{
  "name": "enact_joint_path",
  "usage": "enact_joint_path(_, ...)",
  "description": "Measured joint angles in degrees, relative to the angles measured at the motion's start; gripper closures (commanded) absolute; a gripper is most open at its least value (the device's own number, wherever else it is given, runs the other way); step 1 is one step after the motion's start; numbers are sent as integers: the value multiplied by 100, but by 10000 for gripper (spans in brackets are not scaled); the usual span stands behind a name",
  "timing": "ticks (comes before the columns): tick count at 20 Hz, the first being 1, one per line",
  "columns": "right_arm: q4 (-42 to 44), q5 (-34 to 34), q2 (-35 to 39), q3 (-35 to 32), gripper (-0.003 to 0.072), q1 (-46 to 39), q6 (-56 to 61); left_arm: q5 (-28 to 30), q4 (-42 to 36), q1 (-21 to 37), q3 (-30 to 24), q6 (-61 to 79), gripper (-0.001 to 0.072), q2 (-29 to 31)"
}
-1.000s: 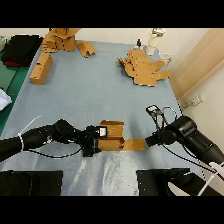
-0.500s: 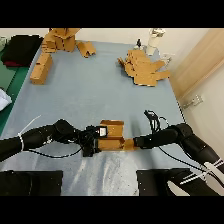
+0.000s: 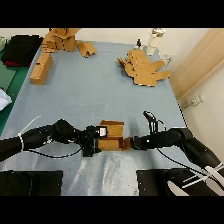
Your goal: Fold the box.
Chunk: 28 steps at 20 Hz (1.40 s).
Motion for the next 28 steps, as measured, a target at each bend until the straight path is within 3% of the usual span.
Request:
enact_joint_path(1, 22, -2, 66, 9, 514, 0, -35, 0, 0, 0, 0, 0, 188, 0)
enact_joint_path(3, 63, -9, 162, 57, 327, 0, -52, 0, 0, 0, 2, 0, 189, 0)
enact_joint_path(5, 114, -72, 216, 153, 298, 2, -76, 0, 0, 0, 0, 0, 188, 0)
enact_joint_path(6, 142, -131, 232, 210, 229, 2, -79, 0, 0, 0, 0, 0, 189, 0)
enact_joint_path(7, 157, -162, 243, 260, 206, 2, -83, 0, 0, 0, 0, 0, 189, 0)
enact_joint_path(9, 251, -225, 254, 332, 205, 9, -92, 0, 0, 0, 0, 0, 189, 0)
enact_joint_path(11, 339, -243, 225, 372, 147, 59, -118, 0, 0, 0, 0, 0, 189, 0)
enact_joint_path(18, 313, 155, -525, 627, 181, 909, 83, 0, 0, 0, 2, 0, 189, 0)
enact_joint_path(28, -2037, -560, -2166, 2085, 183, 2435, 2592, 0, 0, 0, 0, 0, 189, 0)
